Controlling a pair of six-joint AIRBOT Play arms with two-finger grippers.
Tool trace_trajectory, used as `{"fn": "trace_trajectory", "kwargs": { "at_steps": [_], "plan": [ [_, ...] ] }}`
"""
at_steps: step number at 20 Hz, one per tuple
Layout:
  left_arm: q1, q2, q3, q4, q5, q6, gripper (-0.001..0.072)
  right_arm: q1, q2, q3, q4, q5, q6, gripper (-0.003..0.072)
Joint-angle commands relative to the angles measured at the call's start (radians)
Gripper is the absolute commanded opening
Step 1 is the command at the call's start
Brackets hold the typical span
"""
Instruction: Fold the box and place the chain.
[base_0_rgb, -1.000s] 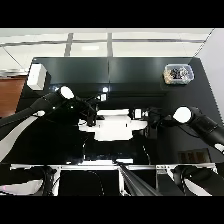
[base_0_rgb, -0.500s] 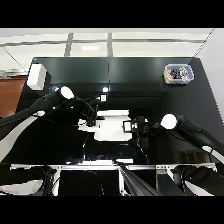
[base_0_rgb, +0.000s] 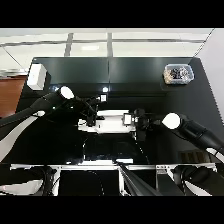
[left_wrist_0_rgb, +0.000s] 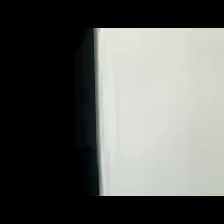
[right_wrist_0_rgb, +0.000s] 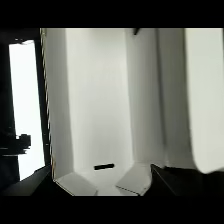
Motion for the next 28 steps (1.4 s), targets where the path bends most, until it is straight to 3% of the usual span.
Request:
{"fn": "trace_trajectory", "kwargs": {
  "at_steps": [1,4,9,13,19,28],
  "plan": [
    [0.0,-0.001,0.0,0.0,-0.001,0.0,0.0027,-0.04,0.009,0.003,0.026,-0.055,-0.001,0.0683],
    [0.0,-0.001,0.0,-0.011,0.0,0.0,0.0027,-0.077,-0.009,0.004,0.049,-0.05,-0.033,0.0683],
    [0.0,-0.001,0.0,-0.023,0.0,0.0,0.0026,-0.123,-0.096,0.018,0.343,0.024,-0.324,0.0683],
    [0.0,-0.001,0.0,-0.022,-0.001,0.0,0.0027,-0.159,-0.191,0.052,0.37,0.105,-0.384,0.0682],
    [0.0,-0.001,0.0,-0.022,-0.004,0.0,0.0027,-0.155,-0.281,0.055,0.333,0.143,-0.415,0.0682],
    [0.0,-0.001,0.0,-0.022,-0.004,0.0,0.0027,-0.12,-0.306,0.081,0.21,0.129,-0.343,0.0673]
  ]
}}
